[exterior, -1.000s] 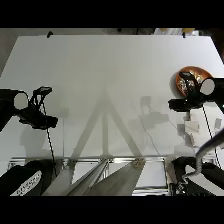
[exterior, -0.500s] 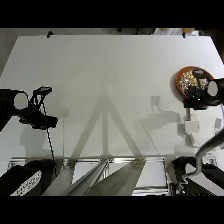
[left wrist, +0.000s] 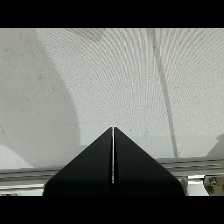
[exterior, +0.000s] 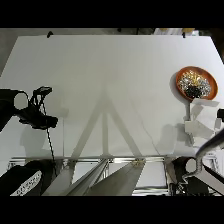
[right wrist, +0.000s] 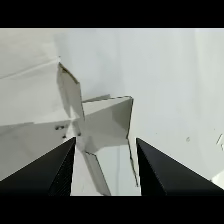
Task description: Fold the box and place the chain.
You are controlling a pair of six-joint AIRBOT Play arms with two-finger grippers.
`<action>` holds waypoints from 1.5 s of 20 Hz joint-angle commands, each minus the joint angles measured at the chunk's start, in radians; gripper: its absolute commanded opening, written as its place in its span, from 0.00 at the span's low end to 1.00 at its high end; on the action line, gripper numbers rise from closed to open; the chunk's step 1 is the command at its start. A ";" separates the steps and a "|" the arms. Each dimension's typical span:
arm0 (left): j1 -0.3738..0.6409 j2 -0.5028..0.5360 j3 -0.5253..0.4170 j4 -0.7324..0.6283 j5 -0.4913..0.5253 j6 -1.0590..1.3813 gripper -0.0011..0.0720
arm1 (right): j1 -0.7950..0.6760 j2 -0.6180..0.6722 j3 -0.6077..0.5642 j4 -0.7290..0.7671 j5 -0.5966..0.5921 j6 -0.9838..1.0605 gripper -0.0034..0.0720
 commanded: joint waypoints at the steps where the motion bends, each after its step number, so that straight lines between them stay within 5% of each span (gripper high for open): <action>1: 0.000 0.001 0.000 0.000 0.000 0.000 0.02 | -0.065 -0.053 0.000 -0.022 0.000 -0.011 0.59; 8: 0.000 0.001 0.000 0.000 0.000 0.000 0.02 | -0.066 -0.146 0.000 -0.146 0.011 0.027 0.54; 13: 0.000 0.001 0.000 0.000 0.000 0.000 0.02 | -0.058 -0.158 0.000 -0.119 0.074 0.006 0.07; 19: 0.000 0.001 0.000 0.000 0.000 0.000 0.02 | 0.203 -0.056 0.000 0.050 0.095 -0.066 0.06; 23: 0.000 0.001 0.000 0.000 0.000 0.000 0.02 | 0.396 0.003 -0.002 0.341 0.121 -0.113 0.06; 30: 0.000 0.001 0.000 0.000 0.001 0.000 0.02 | 0.669 0.241 -0.215 0.643 -0.087 -0.130 0.06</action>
